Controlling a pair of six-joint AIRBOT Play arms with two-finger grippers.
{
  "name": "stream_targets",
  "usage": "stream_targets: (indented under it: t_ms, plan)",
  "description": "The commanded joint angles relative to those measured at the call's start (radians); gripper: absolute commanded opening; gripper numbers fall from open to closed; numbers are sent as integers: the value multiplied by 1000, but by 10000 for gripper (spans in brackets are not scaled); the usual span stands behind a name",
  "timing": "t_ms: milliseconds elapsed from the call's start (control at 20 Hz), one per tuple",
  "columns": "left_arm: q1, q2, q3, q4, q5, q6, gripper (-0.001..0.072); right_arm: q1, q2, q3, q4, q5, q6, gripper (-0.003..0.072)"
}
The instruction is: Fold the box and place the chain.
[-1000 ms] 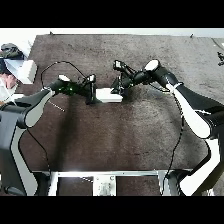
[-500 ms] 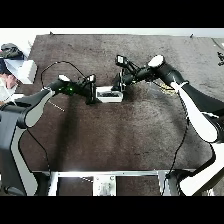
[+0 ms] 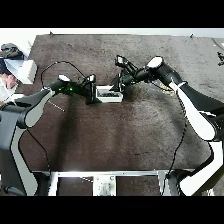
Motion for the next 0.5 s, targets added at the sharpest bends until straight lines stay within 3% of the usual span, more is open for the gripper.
stream_targets:
  t_ms: [0, 200, 450]
  plan:
    - [1, 0, 0, 0, 0, 0, 352, -6, 42, 0, 62, 55, -8, 329]
    - [0, 0, 0, 0, 0, 0, 352, -37, 96, 0, 155, -6, -81, 329]
    - [0, 0, 0, 0, 0, 0, 352, -57, 54, 0, 125, -102, -45, 326]
